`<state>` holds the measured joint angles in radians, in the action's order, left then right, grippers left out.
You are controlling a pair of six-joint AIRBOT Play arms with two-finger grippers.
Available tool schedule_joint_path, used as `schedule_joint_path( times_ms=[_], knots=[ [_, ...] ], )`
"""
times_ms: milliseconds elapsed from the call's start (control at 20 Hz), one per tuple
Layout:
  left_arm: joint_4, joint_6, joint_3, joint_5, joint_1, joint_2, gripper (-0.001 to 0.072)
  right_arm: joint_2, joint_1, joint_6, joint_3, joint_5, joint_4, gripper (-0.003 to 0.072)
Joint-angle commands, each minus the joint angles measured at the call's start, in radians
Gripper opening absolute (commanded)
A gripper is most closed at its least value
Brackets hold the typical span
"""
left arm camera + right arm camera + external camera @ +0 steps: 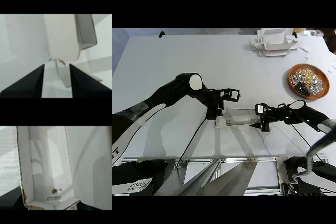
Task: Fold the box and place the chain.
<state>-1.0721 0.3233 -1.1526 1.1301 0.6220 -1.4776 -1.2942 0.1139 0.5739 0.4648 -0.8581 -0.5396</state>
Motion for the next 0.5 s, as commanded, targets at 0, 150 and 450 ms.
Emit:
schedule_joint_path(
  times_ms=[0,150,450],
  knots=[
    [-0.053,0.125,-0.001,0.013,-0.015,0.072,0.0392,0.0,0.0,0.0,0.0,-0.006,-0.006,0.0337],
    [-0.055,0.251,-0.001,0.031,-0.013,0.139,0.0238,0.0,0.0,0.0,0.0,-0.006,-0.006,0.0337],
    [0.089,0.283,0.0,0.092,0.047,0.159,0.0003,0.0,0.0,0.0,0.0,-0.006,-0.006,0.0337]
  ],
)
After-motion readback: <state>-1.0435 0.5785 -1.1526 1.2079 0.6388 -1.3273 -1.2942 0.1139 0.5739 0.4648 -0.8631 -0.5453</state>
